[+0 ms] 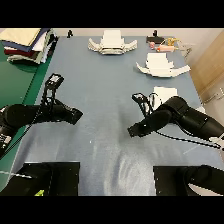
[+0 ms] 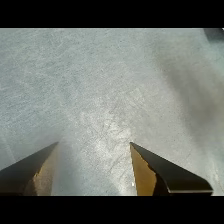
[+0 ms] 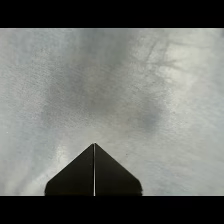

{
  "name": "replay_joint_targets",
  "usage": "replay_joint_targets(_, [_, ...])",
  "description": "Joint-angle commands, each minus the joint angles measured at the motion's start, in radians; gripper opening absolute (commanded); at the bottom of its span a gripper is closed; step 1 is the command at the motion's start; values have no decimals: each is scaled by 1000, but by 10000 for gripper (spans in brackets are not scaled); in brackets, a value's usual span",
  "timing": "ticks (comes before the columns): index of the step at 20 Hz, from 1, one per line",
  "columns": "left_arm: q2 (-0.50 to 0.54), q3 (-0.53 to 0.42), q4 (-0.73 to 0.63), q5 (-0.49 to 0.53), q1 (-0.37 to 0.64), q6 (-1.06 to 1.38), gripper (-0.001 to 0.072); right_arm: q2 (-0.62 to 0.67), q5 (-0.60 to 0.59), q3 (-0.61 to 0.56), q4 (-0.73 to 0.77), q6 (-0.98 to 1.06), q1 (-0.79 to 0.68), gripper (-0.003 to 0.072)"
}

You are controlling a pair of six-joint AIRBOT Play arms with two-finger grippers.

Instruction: Fold the box.

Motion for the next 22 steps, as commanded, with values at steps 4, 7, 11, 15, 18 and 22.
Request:
replay_joint_targets(4, [0,1,0,0,0,0,696,0,6,-1,-18,39,12,15])
replay_joint_targets(7, [0,1,0,0,0,0,697,-1,-117,62,-94,148,-75,351])
replay_joint_targets(11, [0,1,0,0,0,0,696,-2,-319,215,-274,114,-340,351])
replay_joint_targets(15, [0,1,-4,2,0,0,696,-31,-399,356,-327,-10,-754,522])
replay_joint_targets(18, [0,1,-8,40,0,0,696,-94,-373,399,-322,-125,-993,522])
replay_joint_targets(22, [0,1,-32,42,0,-1,696,-224,-344,423,-246,-317,-1139,521])
